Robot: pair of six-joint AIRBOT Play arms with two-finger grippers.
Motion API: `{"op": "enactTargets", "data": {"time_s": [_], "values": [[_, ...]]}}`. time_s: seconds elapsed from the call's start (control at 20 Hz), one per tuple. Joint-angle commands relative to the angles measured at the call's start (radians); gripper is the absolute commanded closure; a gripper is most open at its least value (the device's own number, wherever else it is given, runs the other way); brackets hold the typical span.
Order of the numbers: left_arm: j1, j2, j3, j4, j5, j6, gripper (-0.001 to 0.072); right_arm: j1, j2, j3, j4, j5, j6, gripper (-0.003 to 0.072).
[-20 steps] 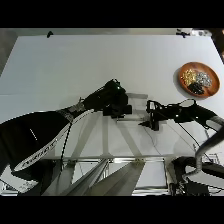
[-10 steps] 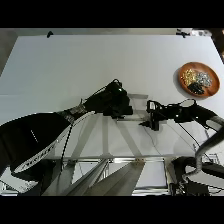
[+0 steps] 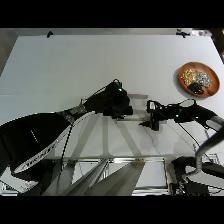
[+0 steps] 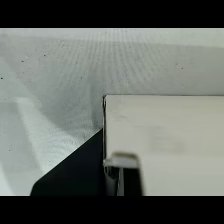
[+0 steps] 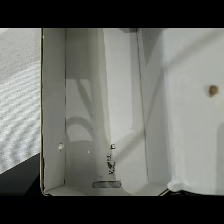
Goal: Fold the box and place the chain.
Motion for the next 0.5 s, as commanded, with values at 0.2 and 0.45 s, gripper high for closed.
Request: {"op": "enactTargets", "data": {"time_s": [0.2, 0.45], "values": [[-0.001, 0.001, 0.000, 0.001, -0.018, 0.000, 0.0672, 0.000, 0.001, 0.000, 0.000, 0.000, 0.000, 0.0274], [-0.007, 0.002, 0.000, 0.047, -0.079, -0.005, 0.0672, 0.000, 0.001, 0.000, 0.000, 0.000, 0.000, 0.0274]]}}
